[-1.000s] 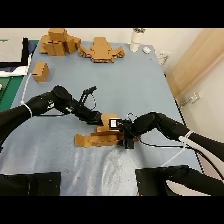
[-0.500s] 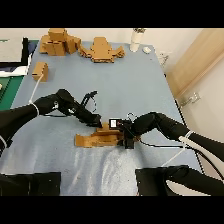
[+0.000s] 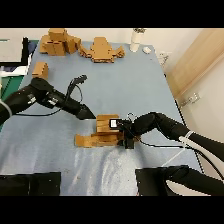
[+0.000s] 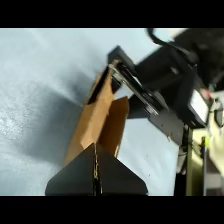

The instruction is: Fold the box.

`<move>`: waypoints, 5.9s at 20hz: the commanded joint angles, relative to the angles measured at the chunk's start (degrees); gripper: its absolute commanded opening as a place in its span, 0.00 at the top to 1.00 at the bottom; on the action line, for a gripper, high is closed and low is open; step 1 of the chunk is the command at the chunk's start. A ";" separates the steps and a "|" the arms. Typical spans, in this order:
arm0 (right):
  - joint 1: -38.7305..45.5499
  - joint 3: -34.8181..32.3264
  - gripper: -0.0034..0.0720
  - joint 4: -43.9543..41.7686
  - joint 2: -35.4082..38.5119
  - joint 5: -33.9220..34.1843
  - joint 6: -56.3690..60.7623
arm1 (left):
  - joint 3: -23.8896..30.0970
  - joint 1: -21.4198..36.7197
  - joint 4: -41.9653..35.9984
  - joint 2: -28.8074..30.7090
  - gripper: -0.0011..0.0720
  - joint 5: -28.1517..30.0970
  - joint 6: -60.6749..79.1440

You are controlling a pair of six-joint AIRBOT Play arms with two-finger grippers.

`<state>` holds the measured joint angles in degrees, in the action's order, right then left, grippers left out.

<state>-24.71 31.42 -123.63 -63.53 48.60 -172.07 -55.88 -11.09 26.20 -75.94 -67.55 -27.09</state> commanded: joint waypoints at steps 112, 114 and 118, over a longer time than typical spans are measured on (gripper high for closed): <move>0.02 0.04 0.26 0.42 -0.02 -0.07 0.02 | 27.30 -15.58 38.45 23.45 0.97 19.54 -78.75; 0.02 0.04 0.26 0.42 -0.02 -0.04 0.02 | 27.36 -18.32 36.63 21.27 0.97 24.17 -78.84; 0.02 0.04 0.26 0.42 0.00 -0.04 0.02 | 27.39 -21.86 33.57 19.56 0.97 28.89 -78.86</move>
<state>-24.71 31.42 -123.24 -63.53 48.58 -172.07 -28.64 -30.55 62.35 -54.92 -42.68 -105.51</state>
